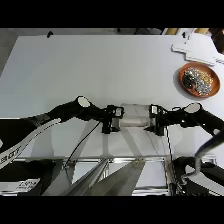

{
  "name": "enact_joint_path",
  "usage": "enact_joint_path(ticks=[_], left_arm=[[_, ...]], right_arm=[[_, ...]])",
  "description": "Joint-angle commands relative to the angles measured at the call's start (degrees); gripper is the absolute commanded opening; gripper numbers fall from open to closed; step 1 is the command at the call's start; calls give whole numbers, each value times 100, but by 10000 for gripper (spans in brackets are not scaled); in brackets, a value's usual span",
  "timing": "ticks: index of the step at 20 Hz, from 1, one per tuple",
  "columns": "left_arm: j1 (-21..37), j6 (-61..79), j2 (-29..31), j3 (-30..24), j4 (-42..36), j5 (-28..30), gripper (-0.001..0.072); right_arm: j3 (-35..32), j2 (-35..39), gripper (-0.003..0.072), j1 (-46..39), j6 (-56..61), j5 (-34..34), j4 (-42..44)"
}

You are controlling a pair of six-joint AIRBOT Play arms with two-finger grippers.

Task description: Fold the box and place the chain.

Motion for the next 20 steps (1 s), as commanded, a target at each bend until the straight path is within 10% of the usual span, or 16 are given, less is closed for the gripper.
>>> enact_joint_path(ticks=[1, 4, 11, 20], left_arm=[[-52, -221, -59, -2, -186, 199, 694], [-61, -203, -59, -2, -229, 205, 684], [-337, -164, -57, -2, -57, 444, 135], [-352, -164, -55, -2, -37, 442, 138]], right_arm=[[2, 4, 343, -2, 15, 2, 2], [2, 4, 343, -2, 15, 2, 2], [2, 4, 343, -2, 15, 2, 2], [2, 4, 343, -2, 15, 2, 2]])
